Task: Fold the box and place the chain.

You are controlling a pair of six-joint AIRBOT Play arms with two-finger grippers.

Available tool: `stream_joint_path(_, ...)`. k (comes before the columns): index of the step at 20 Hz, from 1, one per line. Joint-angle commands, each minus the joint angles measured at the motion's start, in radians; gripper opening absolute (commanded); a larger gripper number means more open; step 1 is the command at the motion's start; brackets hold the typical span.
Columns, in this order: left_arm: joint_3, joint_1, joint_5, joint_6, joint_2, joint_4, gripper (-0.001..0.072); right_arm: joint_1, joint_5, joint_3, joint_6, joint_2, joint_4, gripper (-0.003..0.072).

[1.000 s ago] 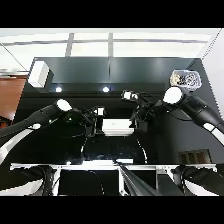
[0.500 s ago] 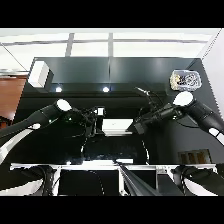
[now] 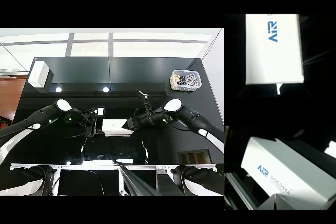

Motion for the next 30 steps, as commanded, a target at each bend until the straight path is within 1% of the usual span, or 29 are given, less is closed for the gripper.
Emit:
stream_joint_path(1, 0.001, 0.0, -0.001, -0.002, 0.0, -0.002, 0.0404, 0.013, -0.054, -0.003, 0.047, -0.018, -0.076, 0.0014)
stream_joint_path(4, 0.001, 0.0, -0.002, -0.002, 0.0, -0.002, 0.0405, 0.013, -0.067, -0.003, 0.036, -0.016, -0.075, 0.0014)
stream_joint_path(6, 0.001, 0.0, -0.002, -0.002, 0.0, -0.002, 0.0405, 0.013, -0.065, 0.003, 0.02, 0.009, -0.076, 0.0015)
stream_joint_path(8, 0.001, 0.0, -0.002, -0.002, 0.0, -0.002, 0.0405, -0.009, -0.019, 0.042, 0.02, 0.066, -0.097, 0.0014)
stream_joint_path(9, 0.001, 0.0, -0.002, -0.002, 0.0, -0.002, 0.0405, -0.034, 0.029, 0.073, 0.02, 0.108, -0.126, 0.0014)
stream_joint_path(11, 0.001, 0.0, -0.002, -0.002, 0.0, -0.002, 0.0405, -0.105, 0.13, 0.141, 0.032, 0.203, -0.235, 0.0015)
stream_joint_path(13, 0.001, 0.0, -0.002, -0.017, 0.0, -0.009, 0.0409, -0.201, 0.163, 0.176, 0.069, 0.307, -0.386, 0.0014)
stream_joint_path(14, 0.001, 0.0, -0.002, -0.043, 0.002, -0.009, 0.0458, -0.255, 0.164, 0.176, 0.09, 0.354, -0.451, 0.0014)
stream_joint_path(15, 0.001, 0.0, -0.002, -0.057, 0.009, -0.008, 0.0616, -0.304, 0.179, 0.176, 0.114, 0.385, -0.5, 0.0014)
stream_joint_path(16, 0.002, 0.002, -0.002, -0.077, 0.021, -0.003, 0.0716, -0.355, 0.205, 0.176, 0.129, 0.407, -0.537, 0.0014)
stream_joint_path(18, 0.008, 0.008, -0.01, -0.129, 0.068, 0.051, 0.0715, -0.438, 0.268, 0.175, 0.129, 0.415, -0.553, 0.0014)
stream_joint_path(19, 0.013, 0.008, -0.011, -0.154, 0.101, 0.089, 0.0716, -0.468, 0.278, 0.171, 0.13, 0.415, -0.552, 0.0015)
stream_joint_path(20, 0.018, 0.008, -0.015, -0.191, 0.139, 0.123, 0.0716, -0.49, 0.28, 0.167, 0.13, 0.415, -0.553, 0.0015)
stream_joint_path(22, 0.029, 0.006, -0.041, -0.229, 0.207, 0.129, 0.0715, -0.5, 0.258, 0.163, 0.13, 0.415, -0.553, 0.0014)
stream_joint_path(24, 0.055, -0.018, -0.055, -0.273, 0.24, 0.126, 0.0713, -0.5, 0.227, 0.154, 0.129, 0.415, -0.526, 0.0014)
stream_joint_path(25, 0.07, -0.039, -0.053, -0.292, 0.239, 0.126, 0.0712, -0.5, 0.211, 0.148, 0.13, 0.415, -0.515, 0.0014)
stream_joint_path(27, 0.101, -0.091, -0.002, -0.326, 0.212, 0.126, 0.071, -0.5, 0.188, 0.129, 0.13, 0.415, -0.503, 0.0014)
stream_joint_path(28, 0.123, -0.119, 0.024, -0.366, 0.182, 0.127, 0.0709, -0.5, 0.182, 0.117, 0.13, 0.415, -0.502, 0.0014)
stream_joint_path(30, 0.187, -0.152, 0.021, -0.46, 0.095, 0.127, 0.071, -0.5, 0.183, 0.098, 0.13, 0.415, -0.503, 0.0014)
